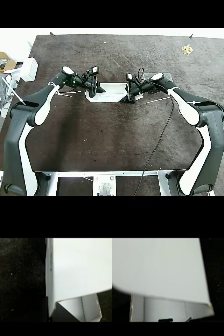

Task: Fold the box and place the chain.

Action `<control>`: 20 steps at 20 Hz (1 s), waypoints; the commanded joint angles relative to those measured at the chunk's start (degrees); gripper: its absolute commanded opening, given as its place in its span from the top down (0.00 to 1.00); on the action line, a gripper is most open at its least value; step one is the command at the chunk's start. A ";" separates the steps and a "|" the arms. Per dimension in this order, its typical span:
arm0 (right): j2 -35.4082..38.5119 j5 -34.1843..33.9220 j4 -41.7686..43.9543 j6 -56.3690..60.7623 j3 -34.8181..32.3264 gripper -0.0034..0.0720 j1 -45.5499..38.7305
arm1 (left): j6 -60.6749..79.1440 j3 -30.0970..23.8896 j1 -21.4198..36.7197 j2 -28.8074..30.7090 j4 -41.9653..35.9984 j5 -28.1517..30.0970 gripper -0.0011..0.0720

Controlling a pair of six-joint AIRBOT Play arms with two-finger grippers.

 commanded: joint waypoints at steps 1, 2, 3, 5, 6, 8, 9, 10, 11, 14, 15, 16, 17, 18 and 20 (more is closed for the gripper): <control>-0.04 -0.81 -0.07 0.07 0.04 0.36 -0.04 | 0.00 0.02 -0.04 -0.04 0.00 -0.04 0.97; -0.04 -0.81 -0.07 0.07 0.04 0.36 -0.04 | 0.00 0.02 -0.04 -0.04 0.00 -0.02 0.97; -0.04 -0.81 -0.09 0.04 0.04 0.36 -0.04 | -0.02 0.02 -0.04 -0.04 -0.02 -0.07 0.97; -0.04 -0.81 -0.07 0.04 0.04 0.36 -0.04 | 0.00 0.02 -0.04 -0.04 0.00 -0.04 0.97; -0.04 -0.83 -0.07 0.04 0.04 0.36 -0.07 | 0.00 0.02 -0.04 -0.04 0.00 -0.04 0.97; -0.04 -0.81 -0.07 0.07 0.04 0.36 -0.07 | 0.00 0.02 -0.04 -0.04 0.00 -0.09 0.97; -0.04 -0.81 -0.07 0.07 0.04 0.36 -0.07 | 0.00 0.02 -0.04 -0.04 0.00 -0.11 0.97; -0.04 -0.81 -0.07 0.04 0.04 0.36 -0.07 | 0.00 0.02 -0.04 -0.04 0.00 -0.04 0.97; -0.04 -0.81 -0.07 0.04 0.04 0.36 -0.07 | 0.00 0.02 -0.02 -0.04 0.00 -0.09 0.97; -0.04 -0.81 -0.07 0.07 0.04 0.36 -0.07 | 0.00 0.02 -0.04 -0.04 0.00 1.31 0.97; -0.04 -0.81 -0.07 0.04 0.04 0.36 -0.07 | 0.00 0.02 -0.04 -0.04 0.00 1.38 0.97; -0.04 -0.81 -0.07 0.04 0.04 0.36 -0.07 | 0.00 0.02 -0.02 -0.04 0.02 1.36 0.97; -0.04 -0.81 -0.07 0.04 0.04 0.36 -0.07 | 0.02 0.02 -0.02 -0.02 0.02 1.38 0.97; -0.04 -0.81 -0.07 0.04 0.04 0.36 -0.07 | 0.00 0.02 -0.02 0.04 0.04 1.33 0.97; -0.04 -0.81 -0.07 0.04 0.04 0.36 -0.07 | -0.20 0.48 -0.02 0.09 -0.04 1.31 0.60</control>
